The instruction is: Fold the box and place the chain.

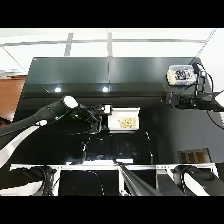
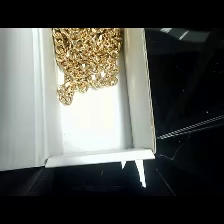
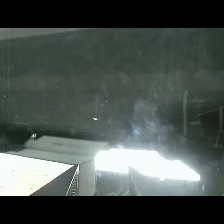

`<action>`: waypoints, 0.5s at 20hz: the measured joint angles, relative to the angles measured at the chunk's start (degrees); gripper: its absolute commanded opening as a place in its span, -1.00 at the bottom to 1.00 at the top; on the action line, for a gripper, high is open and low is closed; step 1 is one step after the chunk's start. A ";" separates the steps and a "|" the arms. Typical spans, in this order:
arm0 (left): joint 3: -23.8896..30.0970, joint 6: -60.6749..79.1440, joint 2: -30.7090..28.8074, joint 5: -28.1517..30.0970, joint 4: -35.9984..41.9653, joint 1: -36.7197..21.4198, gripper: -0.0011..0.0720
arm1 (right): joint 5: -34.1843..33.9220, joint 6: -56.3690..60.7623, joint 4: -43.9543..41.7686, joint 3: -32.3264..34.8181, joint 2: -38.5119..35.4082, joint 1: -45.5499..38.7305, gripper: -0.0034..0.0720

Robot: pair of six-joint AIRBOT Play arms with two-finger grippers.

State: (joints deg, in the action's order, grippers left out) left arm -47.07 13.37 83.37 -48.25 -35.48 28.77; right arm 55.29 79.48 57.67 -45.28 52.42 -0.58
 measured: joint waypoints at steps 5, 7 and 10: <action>-0.22 -0.22 0.26 1.86 0.00 0.52 0.06 | -7.10 -3.48 -2.23 -0.70 4.39 3.89 0.98; -0.24 -0.26 0.26 2.29 -0.02 0.59 0.06 | -9.27 -7.91 -5.64 -1.44 8.20 6.19 0.96; -0.24 -0.42 0.28 2.60 -0.09 0.59 0.06 | -9.05 -20.46 -9.16 -1.90 12.81 10.10 0.96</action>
State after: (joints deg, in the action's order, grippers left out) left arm -47.31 12.95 83.66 -45.65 -35.57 29.36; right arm 46.24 59.02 48.51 -47.18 65.23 9.52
